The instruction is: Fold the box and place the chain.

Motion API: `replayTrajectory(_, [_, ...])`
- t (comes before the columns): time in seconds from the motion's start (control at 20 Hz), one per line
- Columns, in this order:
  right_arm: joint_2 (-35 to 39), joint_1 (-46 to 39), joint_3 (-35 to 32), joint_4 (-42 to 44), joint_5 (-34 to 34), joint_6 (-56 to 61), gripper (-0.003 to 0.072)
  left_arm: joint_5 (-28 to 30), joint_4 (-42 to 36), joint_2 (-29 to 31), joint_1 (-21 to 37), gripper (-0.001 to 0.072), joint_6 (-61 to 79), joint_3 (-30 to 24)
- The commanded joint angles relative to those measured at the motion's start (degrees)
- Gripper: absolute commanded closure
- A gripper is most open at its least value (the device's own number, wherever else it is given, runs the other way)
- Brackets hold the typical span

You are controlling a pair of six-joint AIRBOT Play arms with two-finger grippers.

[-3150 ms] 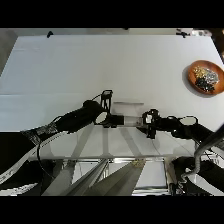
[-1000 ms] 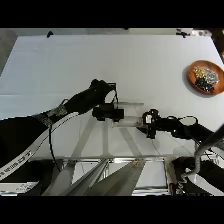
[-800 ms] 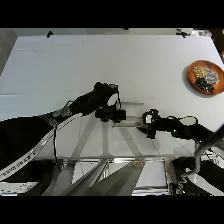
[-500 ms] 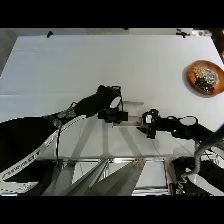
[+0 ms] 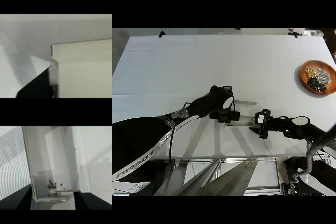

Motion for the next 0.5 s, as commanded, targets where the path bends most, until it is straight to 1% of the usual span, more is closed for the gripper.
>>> replayTrajectory(0.0, [0.0,0.0,0.0,0.0,-0.1,0.0,0.0284,-0.5,-0.5,0.2,0.0,0.0501,-0.5,0.0])
replayTrajectory(0.25, [0.0,0.0,0.0,0.0,-0.1,0.0,0.0284,-0.5,-0.7,0.2,0.0,0.0495,-0.5,0.0])
replayTrajectory(0.3, [0.0,0.0,0.0,0.0,-0.1,0.0,0.0284,-0.5,-0.7,0.2,0.0,0.0509,-0.5,0.0])
replayTrajectory(0.35, [0.0,0.0,0.0,0.0,-0.1,0.0,0.0284,-0.5,-0.7,0.2,0.0,0.0591,-0.5,0.0])
replayTrajectory(0.4, [0.0,0.0,0.0,0.0,-0.1,0.0,0.0284,-0.5,-0.7,0.2,0.0,0.0700,-0.4,0.0])
replayTrajectory(0.45, [0.0,0.0,0.0,0.0,0.0,0.0,0.0284,-0.8,-0.7,0.2,0.0,0.0702,-0.4,0.0])
